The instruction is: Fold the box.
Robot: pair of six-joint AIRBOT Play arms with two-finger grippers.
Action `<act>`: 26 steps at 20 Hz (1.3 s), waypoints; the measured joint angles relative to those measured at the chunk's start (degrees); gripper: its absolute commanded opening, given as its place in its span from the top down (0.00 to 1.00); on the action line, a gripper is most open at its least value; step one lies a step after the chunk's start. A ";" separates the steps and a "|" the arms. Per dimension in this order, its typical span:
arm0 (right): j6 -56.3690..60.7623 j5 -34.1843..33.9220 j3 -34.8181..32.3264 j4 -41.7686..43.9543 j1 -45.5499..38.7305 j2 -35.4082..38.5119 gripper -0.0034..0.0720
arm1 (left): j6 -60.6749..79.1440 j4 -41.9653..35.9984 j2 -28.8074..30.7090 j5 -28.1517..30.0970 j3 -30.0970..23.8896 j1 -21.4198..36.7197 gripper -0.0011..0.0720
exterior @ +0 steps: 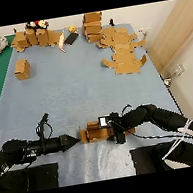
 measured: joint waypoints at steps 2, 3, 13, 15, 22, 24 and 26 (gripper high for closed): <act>0.00 0.00 0.00 0.00 0.00 0.00 0.27 | 0.00 -0.22 0.00 0.00 0.00 0.00 0.97; -0.02 -0.02 0.00 0.00 0.00 0.00 0.27 | 0.00 -0.44 0.00 0.00 0.00 0.00 0.97; 0.00 -0.04 0.00 0.00 0.00 0.00 0.27 | 0.33 -2.01 0.00 2.71 0.04 -2.49 0.97; 0.00 -0.04 0.00 0.00 0.02 0.00 0.27 | 1.27 -2.25 0.00 3.69 0.04 -3.13 0.97; 0.00 -0.04 0.00 0.00 0.00 0.00 0.27 | 5.81 -5.60 0.00 6.12 0.09 -3.80 0.97; -0.02 -0.04 0.00 -0.02 0.00 0.00 0.27 | 6.93 -6.27 0.00 6.19 0.13 -3.80 0.97; 0.00 -0.09 0.07 -0.02 0.00 0.00 0.27 | 7.52 -6.69 0.00 6.23 0.13 -3.80 0.97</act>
